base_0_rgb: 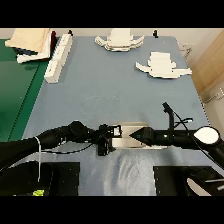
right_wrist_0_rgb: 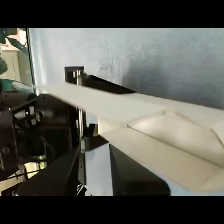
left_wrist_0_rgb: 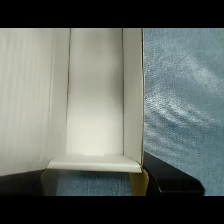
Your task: Fold the box.
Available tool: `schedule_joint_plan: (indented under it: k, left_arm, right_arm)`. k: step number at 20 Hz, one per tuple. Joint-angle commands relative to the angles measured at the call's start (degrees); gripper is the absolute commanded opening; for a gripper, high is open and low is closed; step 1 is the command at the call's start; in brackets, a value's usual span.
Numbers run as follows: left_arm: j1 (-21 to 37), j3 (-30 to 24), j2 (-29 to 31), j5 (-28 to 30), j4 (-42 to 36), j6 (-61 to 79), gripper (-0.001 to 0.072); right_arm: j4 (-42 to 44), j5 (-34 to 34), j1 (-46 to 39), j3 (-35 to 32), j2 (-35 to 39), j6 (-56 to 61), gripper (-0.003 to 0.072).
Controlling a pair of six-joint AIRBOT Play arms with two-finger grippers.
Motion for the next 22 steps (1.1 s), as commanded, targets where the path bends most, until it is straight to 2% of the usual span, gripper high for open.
schedule_joint_plan:
  k: [1,2,4,6,10,14,22]
  left_arm:
    - [0.0,0.0,0.0,0.0,0.0,0.0,0.0460]
    - [0.0,0.0,0.0,0.0,0.0,0.0,0.0459]
    - [0.0,0.0,0.0,0.0,0.0,0.0,0.0459]
    - [0.0,0.0,0.0,0.0,0.0,0.0,0.0459]
    - [0.0,0.0,0.0,0.0,0.0,0.0,0.0460]
    - [0.0,0.0,0.0,0.0,0.0,0.0,0.0460]
    - [0.0,0.0,0.0,0.0,0.0,0.0,0.0460]
  right_arm:
    - [5.6,-0.3,0.0,5.7,-11.5,-10.1,0.0184]
    - [4.7,-0.3,0.0,8.3,-14.3,-11.7,0.0132]
    - [-0.3,-0.6,0.0,13.2,-20.3,-12.0,0.0130]
    - [-3.0,-0.6,0.0,15.9,-26.2,-12.0,0.0053]
    - [-3.3,-0.3,0.0,17.1,-35.0,-13.4,0.0053]
    - [-3.3,-0.4,0.0,17.1,-36.5,-17.6,0.0054]
    - [-3.3,-1.6,0.0,17.1,-36.5,-18.2,0.0053]
